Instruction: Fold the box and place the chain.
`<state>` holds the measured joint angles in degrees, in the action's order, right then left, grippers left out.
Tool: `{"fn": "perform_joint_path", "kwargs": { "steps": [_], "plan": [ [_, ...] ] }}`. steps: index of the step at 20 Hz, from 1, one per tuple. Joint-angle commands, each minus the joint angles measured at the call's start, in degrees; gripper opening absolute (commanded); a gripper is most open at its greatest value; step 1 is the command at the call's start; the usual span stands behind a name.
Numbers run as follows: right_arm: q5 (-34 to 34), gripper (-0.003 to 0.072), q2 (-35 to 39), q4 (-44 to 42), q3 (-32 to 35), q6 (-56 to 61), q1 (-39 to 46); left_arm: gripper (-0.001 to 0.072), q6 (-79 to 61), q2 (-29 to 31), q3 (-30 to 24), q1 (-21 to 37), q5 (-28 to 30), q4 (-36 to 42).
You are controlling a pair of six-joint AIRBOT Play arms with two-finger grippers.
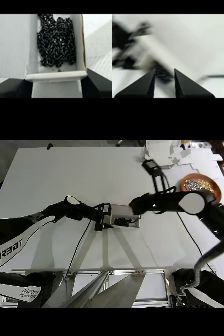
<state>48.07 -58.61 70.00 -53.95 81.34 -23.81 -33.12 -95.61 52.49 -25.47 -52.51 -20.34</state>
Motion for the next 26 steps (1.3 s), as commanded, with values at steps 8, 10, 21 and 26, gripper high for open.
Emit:
{"fn": "perform_joint_path", "kwargs": {
  "steps": [8, 10, 21, 26],
  "plan": [
    [1.09, 0.0439, -17.22, 11.85, -0.26, 5.86, 15.30, 0.0209, -0.02, 0.00, 0.02, 0.02, 0.00, 0.00],
    [1.05, 0.0399, -21.73, 11.93, -0.26, 5.86, 15.32, 0.0209, -0.02, 0.00, 0.02, 0.02, 0.00, 0.00],
    [-4.11, 0.0339, -25.35, 12.31, -0.26, 7.41, 15.32, 0.0209, -0.02, 0.00, 0.02, 0.02, 0.00, 0.00],
    [-3.06, 0.0269, -27.67, 12.31, -0.26, 8.50, 15.30, 0.0209, -0.02, 0.00, 0.02, 0.02, 0.00, 0.00]
  ]
}}
